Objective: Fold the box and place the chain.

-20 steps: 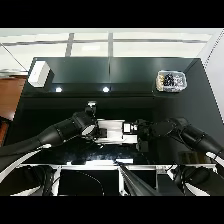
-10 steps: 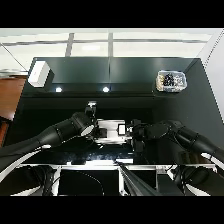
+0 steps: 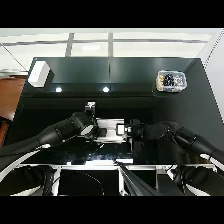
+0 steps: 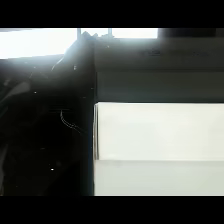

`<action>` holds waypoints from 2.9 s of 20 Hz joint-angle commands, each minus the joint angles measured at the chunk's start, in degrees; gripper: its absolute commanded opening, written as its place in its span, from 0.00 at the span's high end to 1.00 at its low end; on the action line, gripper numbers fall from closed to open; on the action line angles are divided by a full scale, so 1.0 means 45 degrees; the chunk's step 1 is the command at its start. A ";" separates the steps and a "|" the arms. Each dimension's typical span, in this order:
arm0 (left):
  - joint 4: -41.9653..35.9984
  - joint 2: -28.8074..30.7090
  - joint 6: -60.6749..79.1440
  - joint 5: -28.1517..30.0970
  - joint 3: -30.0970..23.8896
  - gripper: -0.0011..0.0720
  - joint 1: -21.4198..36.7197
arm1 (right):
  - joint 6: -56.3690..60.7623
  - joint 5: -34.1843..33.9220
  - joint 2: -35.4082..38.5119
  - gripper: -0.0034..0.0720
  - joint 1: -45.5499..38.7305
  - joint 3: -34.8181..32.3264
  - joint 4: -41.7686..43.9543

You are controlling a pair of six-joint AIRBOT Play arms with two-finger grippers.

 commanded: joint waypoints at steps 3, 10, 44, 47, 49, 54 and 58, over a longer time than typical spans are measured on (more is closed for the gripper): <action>-0.0097 0.0005 0.0010 -0.0024 -0.0005 0.94 0.0005 | 0.0233 0.0899 -0.0097 0.68 0.0602 0.0015 0.0141; -0.0131 0.0005 0.0010 0.0000 -0.0005 0.94 0.0005 | 0.0432 0.1370 -0.0262 0.67 0.0651 0.0015 0.0452; -0.0369 0.0005 0.0112 0.0083 -0.0005 0.94 0.0005 | 1.3707 -0.4133 0.4022 0.92 -0.8471 -0.1258 -0.1617; -0.0369 0.0005 0.0112 0.0083 -0.0005 0.94 0.0005 | 1.4416 -0.3580 0.3609 0.92 -0.8777 -0.2846 0.0024; -0.0364 0.0005 0.0117 0.0083 -0.0005 0.94 0.0005 | 1.4411 -0.2958 0.2895 0.92 -0.8393 -0.3444 0.1554; -0.0321 0.0005 0.0112 0.0092 -0.0005 0.94 0.0005 | 1.4285 -0.1311 0.0748 0.92 -0.5799 -0.3240 0.3643; -0.0325 0.0005 0.0112 0.0092 -0.0005 0.94 0.0005 | 1.4285 -0.1010 -0.0136 0.92 -0.4269 -0.2254 0.3808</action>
